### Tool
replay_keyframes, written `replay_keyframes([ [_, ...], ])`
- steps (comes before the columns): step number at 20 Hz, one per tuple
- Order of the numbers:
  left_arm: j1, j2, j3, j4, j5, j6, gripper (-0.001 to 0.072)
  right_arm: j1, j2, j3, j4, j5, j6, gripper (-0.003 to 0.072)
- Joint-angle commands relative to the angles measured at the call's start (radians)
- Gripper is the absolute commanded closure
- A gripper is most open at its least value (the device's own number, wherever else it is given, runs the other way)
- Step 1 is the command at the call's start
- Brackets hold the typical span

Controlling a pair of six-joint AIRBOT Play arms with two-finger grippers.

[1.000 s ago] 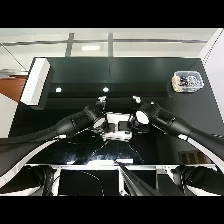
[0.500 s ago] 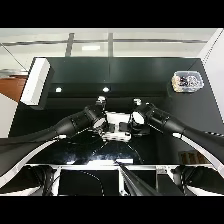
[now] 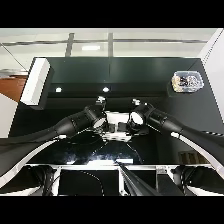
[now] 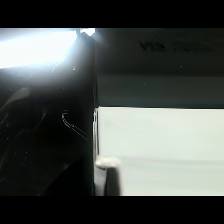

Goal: Fold the box and place the chain.

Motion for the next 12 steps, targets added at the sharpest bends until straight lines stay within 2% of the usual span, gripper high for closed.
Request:
replay_keyframes([
  [1,0.000,0.000,-0.001,0.000,0.000,0.002,0.0679,0.006,-0.003,0.000,-0.002,-0.010,0.002,0.0646],
  [4,0.000,0.000,-0.001,0.000,0.000,0.002,0.0679,0.006,-0.003,0.000,-0.002,-0.009,0.002,0.0634],
  [5,0.000,0.000,-0.001,0.000,0.000,0.002,0.0679,0.006,-0.002,0.000,-0.001,-0.009,0.003,0.0539],
  [6,0.000,0.000,-0.001,0.000,0.000,0.002,0.0679,0.005,-0.003,0.000,-0.001,-0.010,0.003,0.0514],
  [12,0.000,0.000,-0.001,0.000,0.000,0.002,0.0679,0.005,-0.003,0.000,-0.001,-0.043,0.003,0.0516],
])
